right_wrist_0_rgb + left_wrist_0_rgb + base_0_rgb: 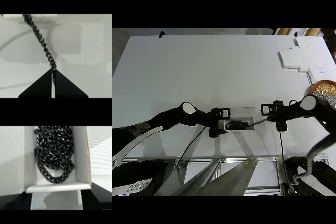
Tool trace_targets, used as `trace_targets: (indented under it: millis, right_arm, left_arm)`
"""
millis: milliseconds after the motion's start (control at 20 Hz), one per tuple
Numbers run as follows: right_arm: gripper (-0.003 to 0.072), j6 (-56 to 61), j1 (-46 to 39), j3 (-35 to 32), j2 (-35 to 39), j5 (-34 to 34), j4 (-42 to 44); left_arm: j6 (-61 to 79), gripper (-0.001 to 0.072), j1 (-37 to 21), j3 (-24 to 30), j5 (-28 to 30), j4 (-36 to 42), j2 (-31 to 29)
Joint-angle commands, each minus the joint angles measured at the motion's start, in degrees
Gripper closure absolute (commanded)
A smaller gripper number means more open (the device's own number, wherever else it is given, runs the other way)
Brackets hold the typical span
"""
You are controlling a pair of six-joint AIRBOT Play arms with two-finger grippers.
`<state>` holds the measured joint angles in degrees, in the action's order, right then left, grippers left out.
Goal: Fold the box and place the chain.
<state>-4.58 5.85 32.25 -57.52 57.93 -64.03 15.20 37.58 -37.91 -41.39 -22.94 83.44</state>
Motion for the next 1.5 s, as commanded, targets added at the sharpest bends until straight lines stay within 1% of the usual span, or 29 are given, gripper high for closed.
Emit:
trace_targets:
  millis: [0, 100, 200, 300, 400, 500, 700, 950, 1000, 1050, 1150, 1200, 1250, 1450]
  right_arm:
    - [0.0672, 0.0, 0.02, 0.02, 7.65, 0.52, 12.72]
    - [0.0672, 0.0, 1.33, 0.02, 10.03, 1.27, 20.02]
    - [0.0672, 0.04, 3.82, 0.02, 10.36, 1.73, 24.0]
    - [0.0672, 0.02, 7.67, 0.02, 10.36, 0.9, 26.1]
    - [0.0672, 0.02, 12.37, 0.02, 10.36, -1.31, 26.75]
    - [0.0672, 0.02, 16.72, 0.02, 10.27, -4.98, 26.71]
    - [0.0672, 0.04, 21.77, 0.02, 8.37, -10.75, 26.16]
    - [0.067, 0.24, 22.05, 0.02, 4.55, -11.47, 25.86]
    - [0.0644, 0.24, 22.05, 0.02, 4.55, -11.93, 24.76]
    - [0.0583, 0.81, 21.84, 0.02, 4.72, -12.48, 23.5]
    - [0.0559, 2.84, 20.44, 0.07, 5.75, -12.07, 21.55]
    - [0.0498, 2.82, 19.21, 0.07, 6.8, -11.28, 20.72]
    - [0.0469, 2.82, 17.7, 0.07, 8.04, -10.51, 19.47]
    - [0.0462, 3.26, 8.76, 0.07, 12.09, -7.23, 11.15]
  left_arm:
    - [0.0, 0.0376, 0.02, 0.02, 0.02, 0.0, -0.04]
    - [0.0, 0.0376, 0.02, 0.02, 0.02, 0.0, -0.04]
    - [0.0, 0.0376, 0.02, 0.02, 0.0, 0.0, -0.04]
    - [0.0, 0.0376, 0.02, 0.02, 0.02, 0.0, -0.04]
    - [0.0, 0.0376, 0.02, 0.02, 0.0, 0.0, -0.04]
    - [0.0, 0.0376, 0.02, 0.02, 0.02, 0.0, -0.04]
    - [0.0, 0.0376, 0.02, 0.02, 0.0, 0.0, -0.04]
    - [0.0, 0.0376, 0.02, 0.02, 0.0, 0.0, -0.04]
    - [0.0, 0.0376, 0.02, 0.02, 0.02, 0.0, -0.04]
    - [0.0, 0.0376, 0.02, 0.02, 0.0, 0.0, -0.04]
    - [0.0, 0.0376, 0.02, 0.02, 0.02, 0.0, -0.04]
    - [0.0, 0.0376, 0.02, 0.02, 0.0, 0.0, -0.04]
    - [0.0, 0.0376, 0.02, 0.02, 0.02, 0.0, -0.04]
    - [0.0, 0.0376, 0.02, 0.02, 0.0, 0.0, -0.04]
